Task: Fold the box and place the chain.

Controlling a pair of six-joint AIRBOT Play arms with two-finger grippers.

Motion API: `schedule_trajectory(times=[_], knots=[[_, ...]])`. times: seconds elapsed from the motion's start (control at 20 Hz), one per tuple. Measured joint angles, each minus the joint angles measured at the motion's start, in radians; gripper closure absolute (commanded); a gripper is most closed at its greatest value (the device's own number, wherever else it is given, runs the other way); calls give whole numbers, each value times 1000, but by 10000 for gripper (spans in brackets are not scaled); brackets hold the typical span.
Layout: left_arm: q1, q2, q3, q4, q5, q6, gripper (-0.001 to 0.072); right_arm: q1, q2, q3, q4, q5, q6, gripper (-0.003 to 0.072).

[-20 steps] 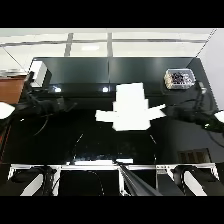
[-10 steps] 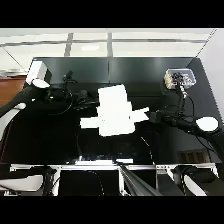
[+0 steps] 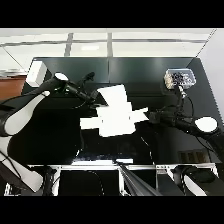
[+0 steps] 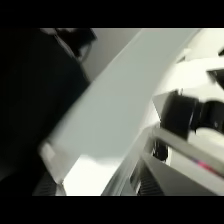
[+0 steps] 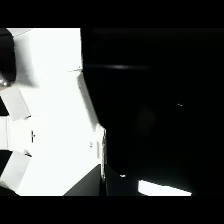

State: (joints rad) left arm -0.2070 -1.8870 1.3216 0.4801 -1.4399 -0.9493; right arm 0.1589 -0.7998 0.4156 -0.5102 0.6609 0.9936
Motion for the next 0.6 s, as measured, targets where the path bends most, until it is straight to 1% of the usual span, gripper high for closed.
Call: schedule_trajectory(times=[0.05,0.1,0.15,0.2,0.3,0.4,0.45,0.5,0.55,0.6], knots=[[-6,-29,36,7,-48,21,394,0,0,0,-1,2,-2,672],[-12,-52,70,17,-93,39,449,0,0,0,-2,3,-5,672],[-18,-74,103,32,-134,56,475,0,0,0,-3,6,-6,672],[-26,-94,135,49,-170,75,486,0,0,0,-9,7,-7,672],[-38,-115,178,69,-211,120,500,0,0,0,-16,9,-9,671],[-51,-127,207,87,-232,161,559,0,0,0,-20,9,-10,668],[-58,-130,219,98,-244,178,594,0,0,0,-21,8,-10,472],[-63,-133,229,114,-245,189,690,0,0,0,-21,5,-10,94],[-69,-135,241,132,-245,202,690,0,1,0,-22,1,-10,-28],[-74,-135,254,149,-244,210,691,-2,1,3,-30,-1,-10,-28]])
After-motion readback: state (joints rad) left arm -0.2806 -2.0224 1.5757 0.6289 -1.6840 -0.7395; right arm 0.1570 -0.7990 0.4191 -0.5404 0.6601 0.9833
